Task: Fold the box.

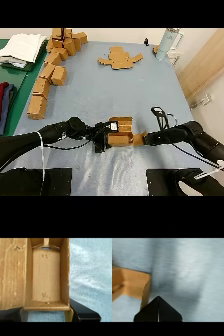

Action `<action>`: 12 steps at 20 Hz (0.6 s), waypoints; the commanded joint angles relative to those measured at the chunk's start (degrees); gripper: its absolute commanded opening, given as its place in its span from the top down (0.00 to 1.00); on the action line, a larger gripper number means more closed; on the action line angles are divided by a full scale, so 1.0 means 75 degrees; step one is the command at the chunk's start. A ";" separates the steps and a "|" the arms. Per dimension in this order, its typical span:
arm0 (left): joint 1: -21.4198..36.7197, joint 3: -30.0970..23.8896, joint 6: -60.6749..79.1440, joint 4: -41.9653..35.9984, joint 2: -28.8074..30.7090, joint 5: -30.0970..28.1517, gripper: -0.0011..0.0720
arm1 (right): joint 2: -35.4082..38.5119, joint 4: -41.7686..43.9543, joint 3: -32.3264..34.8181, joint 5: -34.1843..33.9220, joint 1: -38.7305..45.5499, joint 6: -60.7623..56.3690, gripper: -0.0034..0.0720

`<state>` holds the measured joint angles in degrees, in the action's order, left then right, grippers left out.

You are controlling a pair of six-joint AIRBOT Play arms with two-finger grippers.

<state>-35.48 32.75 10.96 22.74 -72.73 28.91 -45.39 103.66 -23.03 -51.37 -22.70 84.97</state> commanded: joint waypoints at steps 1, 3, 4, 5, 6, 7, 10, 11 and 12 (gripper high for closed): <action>-0.0003 0.0009 0.0003 0.0000 0.0000 0.0000 0.28 | -0.0216 0.1751 0.0050 0.0452 -0.0233 0.0740 0.95; -0.0003 0.0006 0.0003 0.0000 0.0000 0.0000 0.28 | -0.0216 0.1766 0.0050 0.0449 -0.0300 0.0734 0.95; -0.0003 0.0009 0.0003 0.0000 0.0000 0.0000 0.28 | -0.0184 0.1769 0.0047 0.0446 -0.0300 0.0734 0.95; -0.0003 0.0009 0.0003 0.0000 0.0000 0.0000 0.28 | -0.0119 0.1778 0.0029 0.0425 -0.0300 0.0734 0.95; -0.0003 0.0009 0.0003 0.0000 0.0000 0.0000 0.28 | -0.0038 0.1778 -0.0035 0.0370 -0.0306 0.0734 0.95; -0.0003 0.0009 0.0003 0.0000 0.0000 0.0000 0.28 | 0.0067 0.1769 -0.0122 0.0350 -0.0312 0.0734 0.95; -0.0003 0.0009 0.0003 0.0000 0.0000 0.0000 0.28 | 0.0367 0.1693 -0.0428 0.0335 -0.0312 0.0731 0.90; -0.0003 0.0009 0.0003 0.0000 0.0000 0.0000 0.28 | 0.0379 0.1670 -0.0510 0.0335 -0.0312 0.0717 0.78; -0.0003 0.0009 0.0003 0.0000 0.0000 0.0000 0.28 | 0.0379 0.1609 -0.0557 0.0347 -0.0312 0.0632 0.70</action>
